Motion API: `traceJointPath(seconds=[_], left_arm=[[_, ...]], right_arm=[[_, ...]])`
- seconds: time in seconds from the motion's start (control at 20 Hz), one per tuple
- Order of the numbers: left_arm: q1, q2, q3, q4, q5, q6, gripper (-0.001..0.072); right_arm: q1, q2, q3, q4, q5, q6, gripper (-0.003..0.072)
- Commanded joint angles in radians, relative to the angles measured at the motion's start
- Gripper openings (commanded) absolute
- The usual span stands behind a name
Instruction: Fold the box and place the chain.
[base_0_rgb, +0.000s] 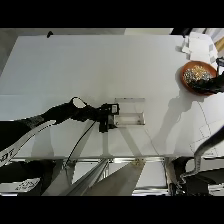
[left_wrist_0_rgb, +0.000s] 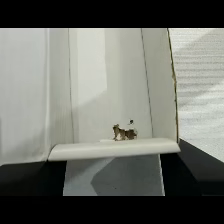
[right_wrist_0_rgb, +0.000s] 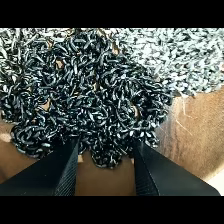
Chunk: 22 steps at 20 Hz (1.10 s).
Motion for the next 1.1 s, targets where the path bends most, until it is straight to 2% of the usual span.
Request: traceJointPath(seconds=[0.0,0.2,0.25,0.5,0.75,0.85,1.05], left_arm=[[0.000,0.001,0.000,0.000,0.000,0.000,0.0273],[0.000,0.001,0.000,0.000,0.000,0.000,0.0273],[0.000,0.001,0.000,0.000,0.000,0.000,0.0273],[0.000,0.001,0.000,0.000,0.000,0.000,0.0273],[0.000,0.001,0.000,0.000,0.000,0.000,0.0273],[0.000,0.001,0.000,0.000,0.000,0.000,0.0273],[0.000,0.001,0.000,0.000,0.000,0.000,0.0273]], right_arm=[[-0.001,-0.019,0.000,0.001,-0.008,0.000,0.0286],[-0.001,-0.017,0.000,0.001,0.000,-0.001,0.0032],[-0.001,-0.011,0.001,0.001,0.004,-0.001,0.0019],[-0.001,0.092,0.001,0.001,0.023,-0.013,0.0018],[-0.001,0.242,0.001,0.027,0.111,-0.106,0.0019],[-0.001,0.302,0.001,0.074,0.161,-0.144,0.0019],[0.015,0.392,0.000,0.312,0.319,-0.253,0.0018]])
